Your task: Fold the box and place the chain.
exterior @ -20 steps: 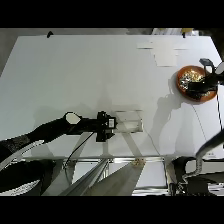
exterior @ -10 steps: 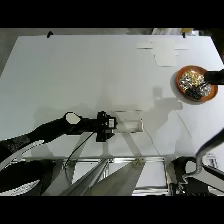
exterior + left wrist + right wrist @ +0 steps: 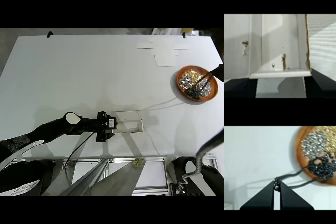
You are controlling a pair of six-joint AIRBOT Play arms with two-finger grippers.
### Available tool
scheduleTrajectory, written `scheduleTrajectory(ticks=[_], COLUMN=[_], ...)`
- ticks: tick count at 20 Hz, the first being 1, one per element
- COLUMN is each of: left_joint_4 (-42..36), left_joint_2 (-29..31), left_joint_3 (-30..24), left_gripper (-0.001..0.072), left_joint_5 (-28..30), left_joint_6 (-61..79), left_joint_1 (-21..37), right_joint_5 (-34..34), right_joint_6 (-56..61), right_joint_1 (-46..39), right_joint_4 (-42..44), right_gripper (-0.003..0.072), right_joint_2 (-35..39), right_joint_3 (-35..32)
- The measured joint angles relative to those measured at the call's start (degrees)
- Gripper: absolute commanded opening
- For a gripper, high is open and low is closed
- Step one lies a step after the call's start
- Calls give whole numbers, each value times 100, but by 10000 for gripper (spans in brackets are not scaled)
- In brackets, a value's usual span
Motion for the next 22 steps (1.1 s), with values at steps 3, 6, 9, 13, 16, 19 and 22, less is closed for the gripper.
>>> scheduleTrajectory(ticks=[3,6,9,13,16,19,22], left_joint_4=[-2,-2,-2,0,0,0,0], left_joint_2=[0,0,0,0,0,0,0], left_joint_3=[0,0,0,0,0,0,0], left_gripper=[151,151,151,151,151,151,151], left_joint_5=[0,-2,-2,-2,-2,0,0], left_joint_6=[0,0,-2,-2,-2,0,-2], left_joint_1=[0,0,0,0,0,0,0], right_joint_5=[267,544,844,1058,994,514,-136], right_joint_6=[-61,-83,-94,-87,-81,-81,-81], right_joint_1=[389,1088,1891,2889,3611,4284,4778], right_joint_4=[282,413,466,529,697,855,911], right_gripper=[16,16,16,16,16,16,16], right_joint_2=[350,533,610,645,651,651,647], right_joint_3=[0,2,0,-50,-229,-621,-1178])
